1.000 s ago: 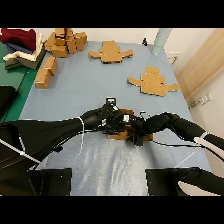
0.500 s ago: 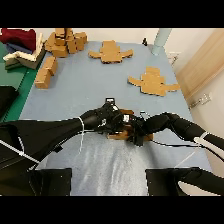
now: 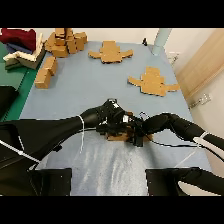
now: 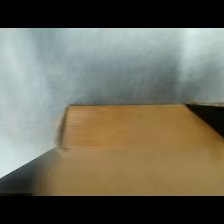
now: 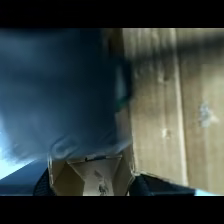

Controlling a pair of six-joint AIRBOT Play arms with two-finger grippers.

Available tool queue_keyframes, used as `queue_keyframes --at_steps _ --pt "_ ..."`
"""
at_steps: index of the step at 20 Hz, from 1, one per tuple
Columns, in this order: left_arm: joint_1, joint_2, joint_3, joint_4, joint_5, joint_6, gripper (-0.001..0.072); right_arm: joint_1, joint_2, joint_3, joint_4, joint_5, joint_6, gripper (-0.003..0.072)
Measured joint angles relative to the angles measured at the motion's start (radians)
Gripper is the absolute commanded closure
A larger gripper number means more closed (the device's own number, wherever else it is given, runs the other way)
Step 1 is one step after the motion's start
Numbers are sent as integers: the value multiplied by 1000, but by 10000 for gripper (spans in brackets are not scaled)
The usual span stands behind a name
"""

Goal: Fold the box.

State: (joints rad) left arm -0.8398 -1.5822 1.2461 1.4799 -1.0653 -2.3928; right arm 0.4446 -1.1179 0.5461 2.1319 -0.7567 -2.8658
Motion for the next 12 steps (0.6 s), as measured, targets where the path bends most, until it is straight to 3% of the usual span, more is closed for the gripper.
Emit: queue_keyframes --at_steps 12 --pt "169 0 67 -182 -148 227 176 -1 0 0 -4 3 3 175"
